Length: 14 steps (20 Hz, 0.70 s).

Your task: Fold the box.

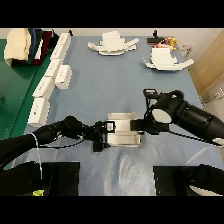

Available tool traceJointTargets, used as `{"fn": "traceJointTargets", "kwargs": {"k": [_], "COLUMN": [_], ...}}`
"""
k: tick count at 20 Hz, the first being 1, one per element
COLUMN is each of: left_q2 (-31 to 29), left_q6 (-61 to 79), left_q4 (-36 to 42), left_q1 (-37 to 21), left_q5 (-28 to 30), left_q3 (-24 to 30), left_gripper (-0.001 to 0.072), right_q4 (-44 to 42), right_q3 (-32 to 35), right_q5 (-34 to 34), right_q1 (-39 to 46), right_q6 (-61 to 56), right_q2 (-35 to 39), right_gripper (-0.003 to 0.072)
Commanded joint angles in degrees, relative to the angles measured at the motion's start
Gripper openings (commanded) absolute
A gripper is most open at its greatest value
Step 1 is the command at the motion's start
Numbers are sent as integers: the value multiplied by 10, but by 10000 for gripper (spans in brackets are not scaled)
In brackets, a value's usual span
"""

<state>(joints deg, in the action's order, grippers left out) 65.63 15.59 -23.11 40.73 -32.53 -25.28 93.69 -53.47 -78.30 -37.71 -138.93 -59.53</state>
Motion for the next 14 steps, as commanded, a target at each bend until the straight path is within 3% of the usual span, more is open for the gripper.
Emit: {"fn": "traceJointTargets", "kwargs": {"k": [1, 2, 3, 7, 11, 14], "left_q2": [0, 0, 0, 0, 0, 0], "left_q6": [0, 0, 0, 0, 0, 0], "left_q4": [0, 0, 0, 0, 0, 0], "left_q1": [0, 0, 0, 0, 0, 0], "left_q5": [0, 0, 0, 0, 0, 0], "left_q3": [0, 0, 0, 0, 0, 0], "left_gripper": [303, 303, 303, 304, 304, 303], "right_q4": [15, -3, -27, -153, -432, -617], "right_q3": [-5, -4, -3, -4, -4, -7], "right_q5": [-25, -24, -21, 25, 49, -4], "right_q1": [66, 103, 143, 297, 419, 452], "right_q6": [78, 116, 160, 337, 564, 675], "right_q2": [36, 30, 19, -62, -173, -252], "right_gripper": [54, 52, 4, 3, 4, 5]}}
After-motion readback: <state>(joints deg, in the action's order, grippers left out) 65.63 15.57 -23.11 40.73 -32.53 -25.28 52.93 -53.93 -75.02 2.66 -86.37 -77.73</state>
